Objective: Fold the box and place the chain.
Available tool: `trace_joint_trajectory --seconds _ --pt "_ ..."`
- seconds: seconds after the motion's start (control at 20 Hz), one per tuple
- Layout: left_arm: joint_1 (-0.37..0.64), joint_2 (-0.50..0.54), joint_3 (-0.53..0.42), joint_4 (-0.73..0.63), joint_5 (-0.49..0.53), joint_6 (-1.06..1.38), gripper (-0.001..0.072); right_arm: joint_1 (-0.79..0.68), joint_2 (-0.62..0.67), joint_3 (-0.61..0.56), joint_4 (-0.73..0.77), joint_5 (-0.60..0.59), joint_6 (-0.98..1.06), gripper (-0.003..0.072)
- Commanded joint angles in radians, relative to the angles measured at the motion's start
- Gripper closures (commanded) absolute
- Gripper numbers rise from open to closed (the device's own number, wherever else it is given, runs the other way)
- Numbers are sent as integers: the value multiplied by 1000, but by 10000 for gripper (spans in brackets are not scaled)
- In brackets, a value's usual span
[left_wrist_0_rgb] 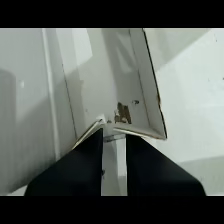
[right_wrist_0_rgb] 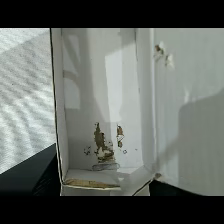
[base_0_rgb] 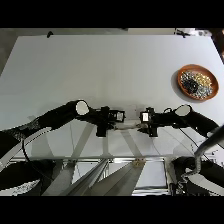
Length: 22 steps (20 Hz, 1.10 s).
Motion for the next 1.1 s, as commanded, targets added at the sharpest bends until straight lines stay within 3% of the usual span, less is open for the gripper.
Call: trace_joint_trajectory --seconds 0.0,0.3,0.45,0.7,0.8,0.85,0.9,1.05 --pt "-1 1 0 -71 6 1 548 0 1 1 0 1 0 285" --pt "-4 0 0 -178 32 -6 544 0 1 1 0 1 0 285" --pt "-8 -10 0 -175 31 -6 429 0 1 1 0 1 0 285" --pt "-8 -16 0 -158 29 -6 429 0 1 1 0 1 0 285" --pt "-3 3 0 -156 31 -30 447 0 1 1 0 1 0 285" --pt "7 27 0 -145 30 -74 542 0 1 1 0 1 0 285" --pt "21 55 0 -117 27 -121 592 0 1 1 0 1 0 285" --pt "86 175 -37 -40 28 -313 649 0 1 1 0 1 0 285"
